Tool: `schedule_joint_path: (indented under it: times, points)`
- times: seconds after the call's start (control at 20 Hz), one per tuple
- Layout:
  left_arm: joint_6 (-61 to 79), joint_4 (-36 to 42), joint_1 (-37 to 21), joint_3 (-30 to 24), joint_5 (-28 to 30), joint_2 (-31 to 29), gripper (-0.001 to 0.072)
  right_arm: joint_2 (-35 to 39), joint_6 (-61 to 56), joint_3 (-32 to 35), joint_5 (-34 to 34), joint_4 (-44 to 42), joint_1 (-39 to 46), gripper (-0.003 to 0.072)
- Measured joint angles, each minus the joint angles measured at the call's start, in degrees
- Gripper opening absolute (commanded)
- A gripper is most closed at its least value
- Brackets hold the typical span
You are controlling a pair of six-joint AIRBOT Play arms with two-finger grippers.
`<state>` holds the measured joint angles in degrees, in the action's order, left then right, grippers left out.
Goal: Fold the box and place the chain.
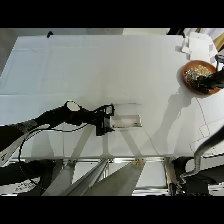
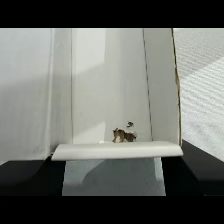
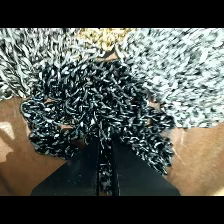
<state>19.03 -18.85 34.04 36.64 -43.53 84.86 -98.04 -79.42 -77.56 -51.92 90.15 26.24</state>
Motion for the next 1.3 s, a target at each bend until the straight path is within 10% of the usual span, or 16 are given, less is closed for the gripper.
schedule_joint_path:
  times: [0.5, 1.3]
  points:
    - [0.0, 0.0, 0.0, 0.0, 0.0, 0.0, 0.0390, 12.7, 4.3, 0.0, -0.6, -2.3, 0.0, 0.0020]
    - [0.0, 0.0, 0.0, 0.0, 0.0, 0.0, 0.0390, 43.9, 19.4, -0.1, -19.1, -32.5, -0.6, 0.0020]
